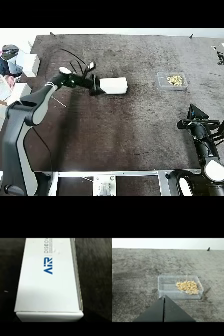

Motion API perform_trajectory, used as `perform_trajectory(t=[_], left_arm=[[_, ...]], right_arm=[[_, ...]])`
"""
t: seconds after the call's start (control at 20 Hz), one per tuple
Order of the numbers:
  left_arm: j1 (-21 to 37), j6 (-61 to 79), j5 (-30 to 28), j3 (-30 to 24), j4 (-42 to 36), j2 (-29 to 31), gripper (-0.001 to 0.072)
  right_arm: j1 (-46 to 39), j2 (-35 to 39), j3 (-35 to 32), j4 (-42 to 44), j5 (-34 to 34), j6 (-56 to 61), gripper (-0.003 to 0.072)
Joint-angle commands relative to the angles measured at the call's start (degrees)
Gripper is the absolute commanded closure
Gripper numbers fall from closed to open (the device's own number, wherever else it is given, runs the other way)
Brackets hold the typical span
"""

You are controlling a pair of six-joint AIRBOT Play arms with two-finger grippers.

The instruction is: Fold the box and place the chain.

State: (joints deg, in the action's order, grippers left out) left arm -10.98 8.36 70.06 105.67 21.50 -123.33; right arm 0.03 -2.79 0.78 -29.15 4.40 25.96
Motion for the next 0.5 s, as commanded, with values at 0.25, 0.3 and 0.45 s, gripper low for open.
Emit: perform_trajectory(t=[0.25, 0.3, 0.45], left_arm=[[10.25, -25.22, -35.3, 1.09, 5.01, 15.74, 0.0699], [11.85, -30.29, -38.27, 1.09, 7.45, 16.35, 0.0699], [16.24, -47.84, -42.97, 0.15, 20.94, 16.41, 0.07]], right_arm=[[0.02, 0.04, -0.04, 0.0, -0.02, 0.0, 0.0676], [0.02, 0.04, -0.04, 0.02, -0.02, 0.0, 0.0676], [0.02, 0.04, -0.04, 0.0, -0.02, 0.0, 0.0676]])
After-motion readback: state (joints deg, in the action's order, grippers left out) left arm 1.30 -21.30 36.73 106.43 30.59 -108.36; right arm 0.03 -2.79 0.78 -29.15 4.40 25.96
